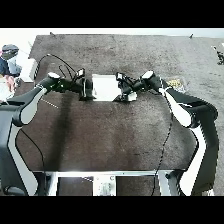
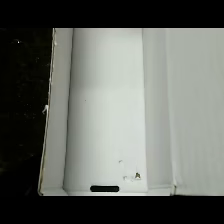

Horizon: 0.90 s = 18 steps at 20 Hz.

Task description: Fold the box and place the chain.

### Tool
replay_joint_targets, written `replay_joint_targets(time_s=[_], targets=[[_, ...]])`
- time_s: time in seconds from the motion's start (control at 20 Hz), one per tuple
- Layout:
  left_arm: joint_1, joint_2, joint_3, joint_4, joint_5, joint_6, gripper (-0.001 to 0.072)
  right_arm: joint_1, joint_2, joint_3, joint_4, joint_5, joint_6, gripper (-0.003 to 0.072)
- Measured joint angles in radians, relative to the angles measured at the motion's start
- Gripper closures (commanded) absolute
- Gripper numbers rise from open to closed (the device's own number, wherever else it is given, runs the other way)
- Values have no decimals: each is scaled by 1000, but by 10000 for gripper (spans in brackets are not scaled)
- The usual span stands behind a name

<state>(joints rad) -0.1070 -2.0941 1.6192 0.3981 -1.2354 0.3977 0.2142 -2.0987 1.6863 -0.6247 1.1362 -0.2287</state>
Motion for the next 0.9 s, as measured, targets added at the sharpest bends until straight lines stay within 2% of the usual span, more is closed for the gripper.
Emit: replay_joint_targets(time_s=[0.1, 0.2, 0.55, 0.9], targets=[[-1, 0, 1, 2, 6, -2, 38, 0, 0, 0, 0, 0, -2, 245], [-3, -2, 2, 1, -5, -2, -11, 0, 0, 0, 0, 1, -4, 244], [-11, -17, 5, -12, -56, -3, -11, 0, 0, 0, 0, 10, -6, 245], [-16, -18, 47, 63, -53, -25, -11, 0, 0, 0, 0, 9, -4, 245]])
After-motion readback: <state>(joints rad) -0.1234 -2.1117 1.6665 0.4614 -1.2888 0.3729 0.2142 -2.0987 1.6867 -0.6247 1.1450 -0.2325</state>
